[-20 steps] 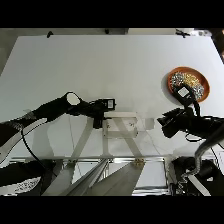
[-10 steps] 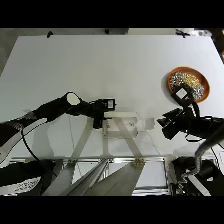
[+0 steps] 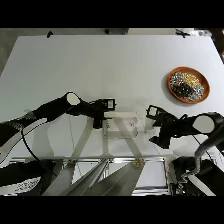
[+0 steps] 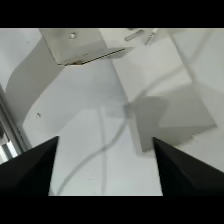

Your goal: Fold the box and place the chain.

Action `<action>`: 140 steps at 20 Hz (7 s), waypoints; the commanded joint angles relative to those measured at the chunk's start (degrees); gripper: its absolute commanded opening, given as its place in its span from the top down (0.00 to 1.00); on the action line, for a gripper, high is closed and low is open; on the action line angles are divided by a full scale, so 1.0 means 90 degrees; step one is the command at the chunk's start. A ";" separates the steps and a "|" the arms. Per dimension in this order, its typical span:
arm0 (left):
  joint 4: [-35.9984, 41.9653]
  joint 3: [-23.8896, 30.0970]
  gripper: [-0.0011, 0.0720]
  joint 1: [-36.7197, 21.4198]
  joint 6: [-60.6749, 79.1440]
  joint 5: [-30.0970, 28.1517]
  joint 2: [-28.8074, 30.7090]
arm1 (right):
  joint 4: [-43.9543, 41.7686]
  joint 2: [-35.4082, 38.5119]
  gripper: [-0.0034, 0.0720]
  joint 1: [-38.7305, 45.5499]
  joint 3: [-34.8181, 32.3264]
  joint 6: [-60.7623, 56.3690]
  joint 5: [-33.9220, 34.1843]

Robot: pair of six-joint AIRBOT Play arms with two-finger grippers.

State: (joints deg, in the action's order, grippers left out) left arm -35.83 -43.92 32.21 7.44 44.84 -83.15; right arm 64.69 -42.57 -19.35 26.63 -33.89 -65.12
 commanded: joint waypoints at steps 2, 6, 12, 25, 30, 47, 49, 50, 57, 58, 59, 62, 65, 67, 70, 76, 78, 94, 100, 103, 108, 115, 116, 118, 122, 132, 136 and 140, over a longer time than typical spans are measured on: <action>-0.0002 0.0005 0.97 0.0002 0.0002 -0.0002 -0.0002 | -0.0102 -0.0551 0.00 -0.0733 -0.0049 0.1802 0.0967; -0.0002 0.0005 0.97 0.0002 0.0002 -0.0002 -0.0002 | -0.0070 -0.0935 0.01 -0.1566 -0.0053 0.1486 0.1234; -0.0002 0.0005 0.97 0.0002 0.0002 -0.0002 -0.0002 | -0.0002 -0.1263 0.01 -0.2220 -0.0051 0.0153 0.2395; -0.0002 0.0005 0.97 0.0002 0.0002 -0.0005 -0.0002 | 0.0129 -0.1263 0.01 -0.1678 -0.0049 -0.0041 0.2778; -0.0002 0.0005 0.97 0.0002 0.0002 -0.0002 0.0002 | 0.0085 -0.1263 0.01 -0.1644 -0.0049 -0.0012 0.3254; -0.0002 0.0005 0.97 0.0002 0.0002 -0.0002 0.0002 | 0.0121 -0.1078 0.03 -0.1644 0.0051 0.0321 0.3410; -0.0002 0.0005 0.97 0.0002 0.0002 -0.0002 0.0002 | 0.0117 -0.1078 0.03 -0.1566 0.0049 0.0333 0.3410; -0.0002 0.0005 0.97 0.0002 0.0002 -0.0002 0.0002 | 0.0114 -0.1078 0.03 -0.1464 0.0051 0.0333 0.3405; -0.0002 0.0005 0.97 0.0002 0.0002 -0.0002 0.0002 | -0.0721 -0.1078 0.03 -0.1161 0.0051 0.2409 0.3033; -0.0002 0.0005 0.97 0.0002 0.0002 -0.0002 0.0002 | -0.0826 -0.1078 0.03 -0.1149 0.0051 0.2596 0.3011; -0.0002 0.0005 0.97 0.0002 0.0002 -0.0002 0.0002 | -0.0906 -0.1078 0.04 -0.1078 0.0051 0.2667 0.2958; -0.0002 0.0005 0.97 0.0002 0.0002 -0.0002 0.0002 | -0.0886 -0.1081 0.04 -0.0733 0.0058 0.2664 0.2608; -0.0002 0.0005 0.97 0.0002 0.0002 -0.0002 0.0002 | -0.0884 -0.1090 0.04 -0.0612 0.0058 0.2681 0.2436; -0.0002 0.0005 0.97 0.0002 0.0005 -0.0002 0.0002 | -0.1013 -0.1241 0.04 -0.0614 0.0058 0.2837 0.2373; -0.0002 0.0005 0.97 0.0002 0.0002 -0.0002 0.0002 | -0.1343 -0.1598 0.04 -0.0614 0.0075 0.3014 0.2387; -0.0002 0.0005 0.97 0.0002 0.0002 -0.0002 0.0002 | -0.0729 -0.1474 0.04 -0.0612 0.0146 0.3092 0.2300; -0.0002 0.0005 0.97 0.0002 0.0002 -0.0002 0.0002 | -0.0296 -0.1076 0.04 -0.0612 0.0114 0.2776 0.2159; -0.0002 0.0005 0.97 0.0002 0.0002 -0.0002 0.0002 | -0.0182 -0.0155 0.04 -0.1838 -0.0634 0.1081 0.3281; -0.0002 0.0005 0.97 0.0002 0.0002 -0.0002 0.0002 | 0.0168 -0.0158 0.04 -0.2295 -0.0651 0.1078 0.2810; 0.0000 0.0005 0.97 0.0002 0.0002 -0.0002 0.0002 | 0.0163 -0.0158 0.04 -0.2297 -0.0724 0.1052 0.2851; 0.0000 0.0005 0.97 0.0002 0.0002 -0.0002 0.0002 | 0.0083 -0.0602 0.04 -0.2290 -0.0818 0.0748 0.3487; -0.0002 0.0005 0.97 0.0002 0.0002 -0.0002 0.0002 | -0.0437 -0.0777 0.04 -0.1702 -0.0648 0.1355 0.3798; -0.0002 0.0005 0.97 0.0002 0.0002 -0.0002 0.0002 | -0.0437 -0.0777 0.04 -0.1649 -0.0614 0.1508 0.3798; -0.0002 0.0005 0.97 0.0002 0.0002 -0.0002 0.0002 | -0.0437 -0.0784 0.04 -0.1513 -0.0576 0.1875 0.3806; -0.0002 0.0005 0.97 0.0002 0.0002 -0.0002 0.0002 | -0.0563 -0.0867 0.04 -0.1265 -0.0457 0.2234 0.3776; 0.0000 0.0005 0.97 0.0002 0.0002 -0.0002 0.0002 | -0.0913 -0.1389 0.05 -0.1020 -0.0216 0.2965 0.3594; 0.0000 0.0005 0.97 0.0002 0.0002 -0.0002 0.0002 | -0.1307 -0.1605 0.05 -0.0838 -0.0189 0.3755 0.3135; -0.0002 0.0005 0.97 0.0002 0.0002 -0.0002 0.0002 | -0.1491 -0.1982 0.05 -0.0838 -0.0010 0.3993 0.3089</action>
State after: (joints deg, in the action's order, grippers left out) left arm -35.83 -43.90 32.21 7.46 44.84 -83.18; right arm 53.04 -58.30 -27.18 25.47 -0.56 -36.10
